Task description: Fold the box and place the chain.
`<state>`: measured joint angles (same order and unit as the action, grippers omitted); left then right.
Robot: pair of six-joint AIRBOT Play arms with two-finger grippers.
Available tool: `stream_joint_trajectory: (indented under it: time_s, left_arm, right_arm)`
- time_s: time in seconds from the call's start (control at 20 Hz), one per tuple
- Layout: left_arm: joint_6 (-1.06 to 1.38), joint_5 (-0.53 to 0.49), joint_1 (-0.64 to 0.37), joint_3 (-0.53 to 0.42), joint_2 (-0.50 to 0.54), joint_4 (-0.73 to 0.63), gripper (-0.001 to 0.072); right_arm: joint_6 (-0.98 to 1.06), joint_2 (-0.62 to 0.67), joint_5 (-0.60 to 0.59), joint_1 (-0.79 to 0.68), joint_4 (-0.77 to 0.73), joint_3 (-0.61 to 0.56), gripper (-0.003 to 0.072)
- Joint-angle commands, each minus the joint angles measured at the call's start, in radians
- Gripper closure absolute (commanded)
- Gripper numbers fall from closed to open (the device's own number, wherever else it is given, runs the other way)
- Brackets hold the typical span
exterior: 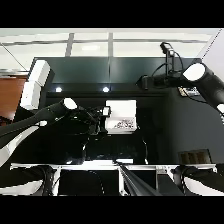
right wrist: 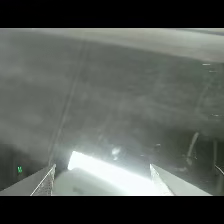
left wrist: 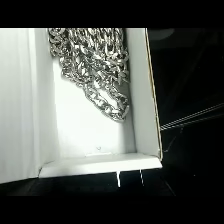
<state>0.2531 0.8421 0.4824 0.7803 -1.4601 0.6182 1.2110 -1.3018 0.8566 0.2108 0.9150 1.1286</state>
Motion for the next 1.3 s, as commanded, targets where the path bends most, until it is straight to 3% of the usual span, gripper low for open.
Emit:
stream_joint_trajectory:
  time_s: [0.0,0.25,0.5,0.7,1.1,1.25]
  left_arm:
    - [0.0,0.0,0.0,0.001,-0.001,0.0,0.0415]
    - [0.0,0.0,0.0,0.001,-0.001,0.0,0.0415]
    - [0.0,0.0,0.0,0.001,-0.001,0.0,0.0415]
    - [0.0,0.0,0.0,0.001,-0.001,0.0,0.0415]
    - [0.0,0.0,0.0,0.001,-0.001,0.0,0.0415]
    - [0.0,0.0,0.0,0.001,-0.001,0.0,0.0415]
  right_arm:
    - [-0.169,-0.033,0.129,0.038,-0.006,0.035,-0.0016]
    - [-0.23,-0.044,0.172,0.103,-0.005,0.027,-0.0015]
    - [-0.267,-0.04,0.315,0.101,-0.025,-0.035,-0.0016]
    - [-0.361,-0.01,0.31,0.1,-0.055,-0.122,-0.0015]
    - [-0.647,0.001,0.45,0.105,-0.057,-0.123,-0.0015]
    - [-0.694,0.001,0.448,0.109,-0.069,-0.123,-0.0015]
